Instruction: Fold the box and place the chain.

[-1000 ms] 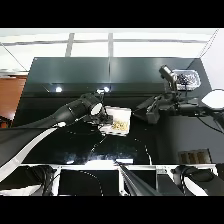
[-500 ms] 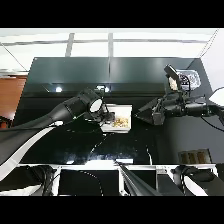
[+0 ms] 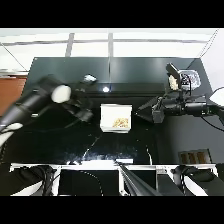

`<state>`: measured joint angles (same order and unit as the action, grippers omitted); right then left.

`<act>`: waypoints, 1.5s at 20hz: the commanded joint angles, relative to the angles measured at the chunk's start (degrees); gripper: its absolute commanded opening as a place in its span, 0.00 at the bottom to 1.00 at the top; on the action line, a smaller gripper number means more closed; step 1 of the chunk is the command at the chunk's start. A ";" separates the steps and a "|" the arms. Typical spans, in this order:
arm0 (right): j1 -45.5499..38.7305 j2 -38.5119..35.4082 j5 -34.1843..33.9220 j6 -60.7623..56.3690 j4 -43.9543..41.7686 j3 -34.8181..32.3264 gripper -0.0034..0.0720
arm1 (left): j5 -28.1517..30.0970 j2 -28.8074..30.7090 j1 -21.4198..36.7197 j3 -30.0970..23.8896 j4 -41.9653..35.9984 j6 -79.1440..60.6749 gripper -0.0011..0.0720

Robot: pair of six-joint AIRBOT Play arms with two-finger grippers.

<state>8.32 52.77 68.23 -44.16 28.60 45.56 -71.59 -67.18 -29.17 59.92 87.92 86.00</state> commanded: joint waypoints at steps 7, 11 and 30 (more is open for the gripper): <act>0.00 -0.04 -1.81 -2.16 -1.77 0.02 0.74 | -2.99 -5.79 31.21 -21.05 -69.94 -80.00 0.99; 0.00 -0.04 -1.81 -2.19 -1.77 0.02 0.74 | 6.14 -9.70 24.24 -20.81 -58.73 -101.37 0.99; 0.02 0.00 -2.03 -2.16 -1.51 0.02 0.73 | 15.13 -15.26 11.67 -16.46 -55.65 -106.57 0.99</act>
